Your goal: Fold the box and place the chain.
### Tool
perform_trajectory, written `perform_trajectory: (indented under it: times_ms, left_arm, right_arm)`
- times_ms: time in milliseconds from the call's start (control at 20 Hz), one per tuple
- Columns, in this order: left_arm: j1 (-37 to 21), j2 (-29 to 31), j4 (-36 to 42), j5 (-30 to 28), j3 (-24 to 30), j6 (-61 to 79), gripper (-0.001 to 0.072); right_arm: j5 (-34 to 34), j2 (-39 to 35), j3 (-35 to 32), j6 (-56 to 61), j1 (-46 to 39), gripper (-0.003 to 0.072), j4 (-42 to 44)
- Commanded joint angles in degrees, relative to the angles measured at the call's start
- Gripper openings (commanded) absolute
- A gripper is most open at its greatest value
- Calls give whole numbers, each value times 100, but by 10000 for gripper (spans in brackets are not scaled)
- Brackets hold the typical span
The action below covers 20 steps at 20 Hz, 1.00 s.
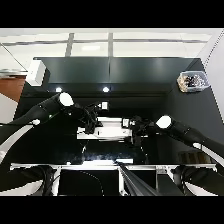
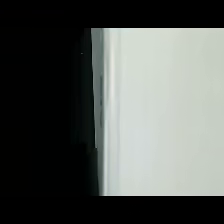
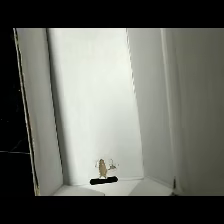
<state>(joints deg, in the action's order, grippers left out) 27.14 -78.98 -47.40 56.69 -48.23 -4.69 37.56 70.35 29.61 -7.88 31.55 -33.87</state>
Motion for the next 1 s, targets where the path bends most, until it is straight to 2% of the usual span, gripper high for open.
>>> perform_trajectory:
  times_ms: [0,250,350,400,500,550,600,700,950]
  left_arm:
    - [-2,-4,13,-4,-2,-7,30]
    - [-7,-2,2,83,-2,-7,53]
    - [-37,9,-33,254,-28,-83,363]
    - [-81,9,-46,387,-79,-234,437]
    - [-212,11,-146,807,-234,-649,475]
    - [-295,11,-243,1016,-299,-848,596]
    - [-378,11,-382,1187,-352,-1086,640]
    - [-546,42,-837,1447,-461,-1703,640]
    - [-835,568,-1956,1453,-490,-3202,637]
  right_arm:
    - [-81,11,-4,-11,66,476,-11]
    - [-76,11,-4,-7,61,475,-31]
    - [-74,11,-4,-4,61,475,-31]
    - [-72,11,-4,-4,61,475,-31]
    - [-72,11,-4,-4,61,475,-31]
    - [-72,11,-4,-4,61,475,-31]
    - [-72,11,-4,-4,61,475,-31]
    - [-74,11,-4,-4,61,475,-48]
    - [-76,9,-2,-2,59,475,-68]
